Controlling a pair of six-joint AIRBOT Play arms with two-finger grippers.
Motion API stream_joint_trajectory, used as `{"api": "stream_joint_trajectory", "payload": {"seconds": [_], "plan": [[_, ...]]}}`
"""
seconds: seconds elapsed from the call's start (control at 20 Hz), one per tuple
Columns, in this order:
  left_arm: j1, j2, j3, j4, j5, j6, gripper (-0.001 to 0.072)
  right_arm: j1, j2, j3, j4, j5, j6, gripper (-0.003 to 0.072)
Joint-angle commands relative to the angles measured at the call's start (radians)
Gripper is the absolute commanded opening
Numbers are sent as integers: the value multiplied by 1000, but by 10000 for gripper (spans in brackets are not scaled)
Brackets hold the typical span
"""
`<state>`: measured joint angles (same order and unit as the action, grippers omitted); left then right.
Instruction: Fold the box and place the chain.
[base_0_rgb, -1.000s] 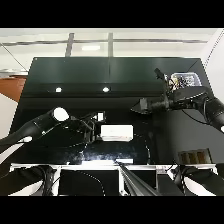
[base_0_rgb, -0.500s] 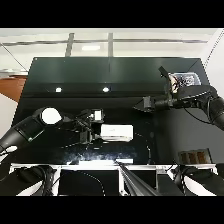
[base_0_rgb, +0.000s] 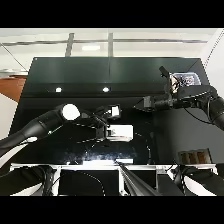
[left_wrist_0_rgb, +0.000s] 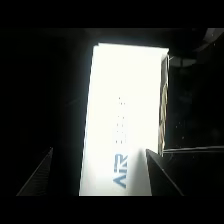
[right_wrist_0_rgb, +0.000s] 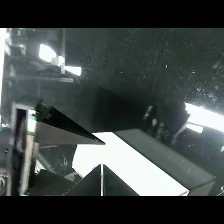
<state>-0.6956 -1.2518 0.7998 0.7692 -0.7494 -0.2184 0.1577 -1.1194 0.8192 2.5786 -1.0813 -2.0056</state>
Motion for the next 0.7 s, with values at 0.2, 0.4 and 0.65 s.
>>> {"api": "stream_joint_trajectory", "payload": {"seconds": [0.2,0.4,0.65], "plan": [[-25,-54,25,-10,-34,-43,705,-1,0,0,-22,3,0,21],[-30,-65,25,19,-41,-44,705,-1,0,0,-23,3,0,21],[-39,-65,25,20,-44,-44,705,-1,0,0,-23,4,0,21]]}}
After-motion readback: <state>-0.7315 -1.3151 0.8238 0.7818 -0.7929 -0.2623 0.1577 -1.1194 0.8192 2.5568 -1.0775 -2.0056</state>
